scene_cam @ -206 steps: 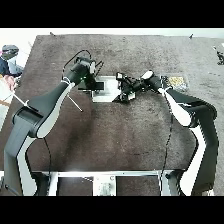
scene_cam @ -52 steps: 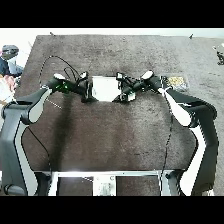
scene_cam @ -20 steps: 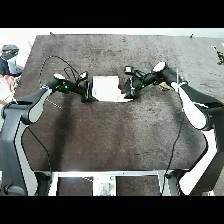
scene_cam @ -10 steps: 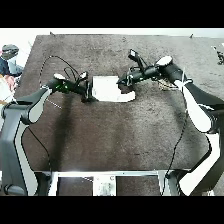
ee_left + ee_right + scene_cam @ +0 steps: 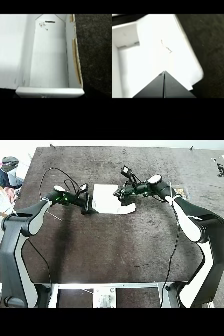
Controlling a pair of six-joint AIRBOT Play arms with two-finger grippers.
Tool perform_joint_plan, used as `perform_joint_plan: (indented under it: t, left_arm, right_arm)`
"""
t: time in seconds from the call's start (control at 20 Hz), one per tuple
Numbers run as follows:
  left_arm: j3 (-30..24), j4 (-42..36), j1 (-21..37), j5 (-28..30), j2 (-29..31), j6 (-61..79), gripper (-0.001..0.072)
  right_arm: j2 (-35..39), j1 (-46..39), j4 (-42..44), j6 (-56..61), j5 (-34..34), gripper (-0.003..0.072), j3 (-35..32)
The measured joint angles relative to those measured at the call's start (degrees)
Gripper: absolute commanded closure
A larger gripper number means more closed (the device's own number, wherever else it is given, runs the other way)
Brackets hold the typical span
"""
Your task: Fold the box and place the chain.
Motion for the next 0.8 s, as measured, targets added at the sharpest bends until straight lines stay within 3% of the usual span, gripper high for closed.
perform_joint_plan:
  t: [0.45, 0.7, 0.75, 0.8]
  left_arm:
    - [0.0, 0.0, 0.0, 0.0, 0.0, 0.0, 0.019]
    - [0.0, 0.0, 0.0, 0.0, 0.0, 0.0, 0.0191]
    - [0.0, 0.0, 0.0, 0.0, 0.0, 0.0, 0.019]
    - [0.0, 0.0, 0.0, 0.0, 0.0, 0.0, 0.0191]
  right_arm:
    - [-0.7, 0.1, -4.1, -0.1, -1.6, 0.0678, 0.0]
    - [2.9, 0.1, -4.9, -0.1, -1.2, 0.0674, 0.0]
    - [4.2, 0.0, -5.0, 0.0, -0.3, 0.0537, 0.0]
    - [5.5, -0.2, -5.5, 0.7, 1.1, 0.0343, 0.0]
